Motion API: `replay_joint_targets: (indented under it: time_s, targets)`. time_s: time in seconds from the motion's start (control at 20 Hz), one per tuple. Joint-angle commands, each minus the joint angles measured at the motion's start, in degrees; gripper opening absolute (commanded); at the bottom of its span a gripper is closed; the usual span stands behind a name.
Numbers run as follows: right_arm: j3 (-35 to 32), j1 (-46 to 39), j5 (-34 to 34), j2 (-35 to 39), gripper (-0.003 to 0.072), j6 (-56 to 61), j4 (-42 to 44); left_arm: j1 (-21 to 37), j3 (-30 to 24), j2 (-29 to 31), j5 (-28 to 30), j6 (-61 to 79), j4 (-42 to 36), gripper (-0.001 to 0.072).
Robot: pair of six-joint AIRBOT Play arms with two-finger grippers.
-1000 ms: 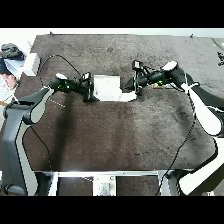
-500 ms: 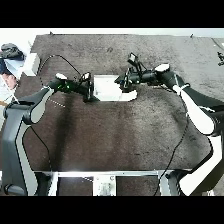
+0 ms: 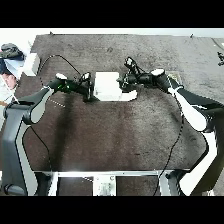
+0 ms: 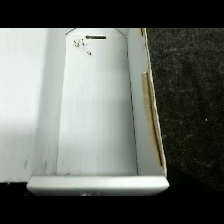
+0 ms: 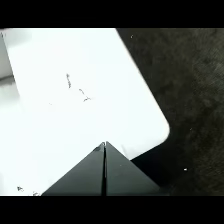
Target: Fold the box and place the chain.
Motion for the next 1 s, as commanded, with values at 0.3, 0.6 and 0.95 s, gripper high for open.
replay_joint_targets:
  time_s: [0.3, 0.6, 0.95]
  targets:
    - [0.0, 0.1, 1.6, -1.1, 0.0009, -0.8, -0.1, 0.0, 0.0, 0.0, 0.0, 0.0, 0.0, 0.0466]
    - [0.0, -1.2, 3.5, 7.8, 0.001, 4.6, -8.2, 0.0, 0.0, 0.0, 0.0, 0.0, 0.0, 0.0467]
    - [0.0, 0.4, 14.2, 12.3, 0.0687, 9.1, -31.0, 0.0, 0.0, 0.0, 0.1, 0.0, 0.0, 0.0467]
